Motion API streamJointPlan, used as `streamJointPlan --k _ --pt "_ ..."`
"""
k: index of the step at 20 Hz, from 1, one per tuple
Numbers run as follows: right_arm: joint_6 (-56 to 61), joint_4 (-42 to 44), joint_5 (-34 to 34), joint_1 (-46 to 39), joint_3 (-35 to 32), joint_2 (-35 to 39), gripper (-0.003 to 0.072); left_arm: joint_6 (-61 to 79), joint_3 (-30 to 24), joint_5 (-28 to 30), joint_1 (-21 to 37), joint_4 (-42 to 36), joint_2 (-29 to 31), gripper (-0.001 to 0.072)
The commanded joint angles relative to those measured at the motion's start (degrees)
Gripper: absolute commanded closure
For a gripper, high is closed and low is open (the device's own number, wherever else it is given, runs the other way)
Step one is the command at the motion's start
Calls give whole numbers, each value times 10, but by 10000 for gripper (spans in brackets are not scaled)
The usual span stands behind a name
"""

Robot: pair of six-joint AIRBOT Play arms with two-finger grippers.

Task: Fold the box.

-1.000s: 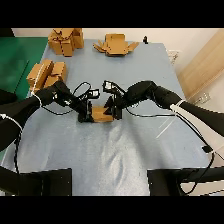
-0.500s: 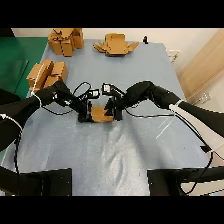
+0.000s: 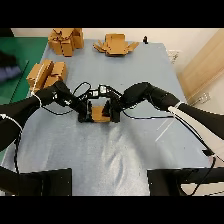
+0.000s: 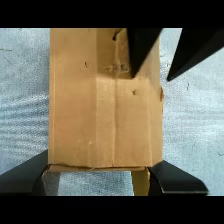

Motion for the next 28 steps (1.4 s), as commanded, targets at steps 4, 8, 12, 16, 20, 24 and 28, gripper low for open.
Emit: streamJointPlan --k 4,8,12,16,20,24,28 --pt "11 24 67 5 -47 65 684 0 0 12 0 2 0 694" --pt "-44 -77 313 57 -185 150 683 0 0 14 0 2 0 693" --pt "-64 -53 301 56 -185 126 426 -2 0 14 0 2 0 694" --pt "-66 -51 273 56 -146 117 388 -6 0 13 0 2 0 694" --pt "-65 -53 224 57 -117 118 384 -6 0 14 0 2 0 694" --pt "-65 -53 223 57 -116 117 383 -6 0 14 0 2 0 693" --pt "-65 -54 209 54 -115 89 377 -6 0 14 0 2 0 694"
